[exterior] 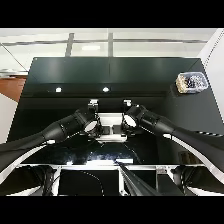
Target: Fold the box and place the chain.
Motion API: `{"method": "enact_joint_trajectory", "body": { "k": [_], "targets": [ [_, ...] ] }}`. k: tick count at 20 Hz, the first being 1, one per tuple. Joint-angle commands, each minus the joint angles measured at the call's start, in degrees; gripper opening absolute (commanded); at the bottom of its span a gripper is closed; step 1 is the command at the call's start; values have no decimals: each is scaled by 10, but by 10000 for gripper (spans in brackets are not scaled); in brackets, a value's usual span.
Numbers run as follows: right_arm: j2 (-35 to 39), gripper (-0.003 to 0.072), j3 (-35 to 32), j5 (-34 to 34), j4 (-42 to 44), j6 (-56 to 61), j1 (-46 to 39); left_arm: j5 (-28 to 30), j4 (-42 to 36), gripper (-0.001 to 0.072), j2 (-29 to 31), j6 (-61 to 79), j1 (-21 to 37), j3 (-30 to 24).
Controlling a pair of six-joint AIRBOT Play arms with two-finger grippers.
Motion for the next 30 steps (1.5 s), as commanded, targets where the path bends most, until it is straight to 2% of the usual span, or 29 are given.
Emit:
{"method": "enact_joint_trajectory", "body": {
  "k": [1,3,4,8,12,13,18,22,27,28,30],
  "targets": [
    [0,162,0,12,-3,1,0,2,-2,30,0,-1,0,0],
    [0,159,0,12,-5,1,0,2,-2,30,0,-1,0,0],
    [0,50,0,11,-5,-2,0,2,-2,31,0,-1,0,0],
    [0,53,0,11,-6,-5,0,2,-2,30,0,-1,0,0],
    [4,430,0,12,-8,-3,0,2,-2,31,0,-1,0,0],
    [7,493,1,12,-10,-3,0,2,-2,31,0,-1,0,0],
    [43,503,3,15,-11,-38,0,2,-2,31,0,-1,0,0],
    [118,503,3,50,-30,-97,-1,2,-2,31,0,-1,0,0],
    [268,504,3,160,-143,-167,-35,2,-2,30,0,-1,0,0],
    [296,503,3,175,-191,-174,-56,2,-2,30,0,-1,0,0],
    [331,503,-2,196,-340,-177,-119,2,-4,30,0,-1,0,0]
  ]
}}
